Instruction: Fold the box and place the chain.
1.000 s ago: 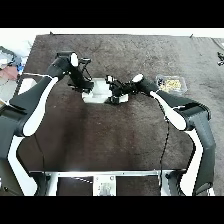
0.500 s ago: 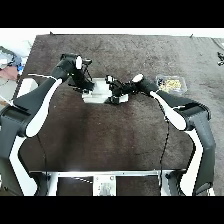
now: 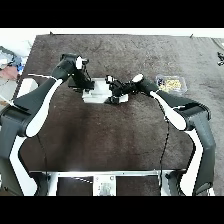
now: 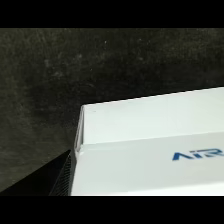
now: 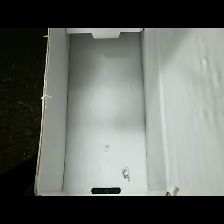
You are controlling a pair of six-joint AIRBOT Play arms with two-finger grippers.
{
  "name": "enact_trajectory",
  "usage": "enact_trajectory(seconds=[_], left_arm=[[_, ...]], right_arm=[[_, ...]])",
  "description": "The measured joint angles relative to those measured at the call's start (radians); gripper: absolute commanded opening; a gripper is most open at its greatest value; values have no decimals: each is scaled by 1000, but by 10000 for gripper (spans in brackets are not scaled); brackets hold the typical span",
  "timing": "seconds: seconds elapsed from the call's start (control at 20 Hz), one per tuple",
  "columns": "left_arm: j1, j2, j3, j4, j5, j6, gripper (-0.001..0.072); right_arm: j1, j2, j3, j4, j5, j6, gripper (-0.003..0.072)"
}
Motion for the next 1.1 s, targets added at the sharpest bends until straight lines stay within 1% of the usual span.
enact_trajectory(seconds=[0.35,0.85,0.9,0.95,1.1], left_arm=[[0,-18,-3,0,-14,-58,344],[0,-37,-3,11,8,-50,343],[0,-37,-3,12,9,-50,288],[-1,-37,-3,13,10,-50,164],[-1,-37,-3,23,11,-54,164]], right_arm=[[0,0,0,0,0,0,470],[0,0,0,0,0,0,470],[0,0,0,0,0,0,471],[0,0,0,0,0,0,470],[0,0,0,0,0,0,471]])
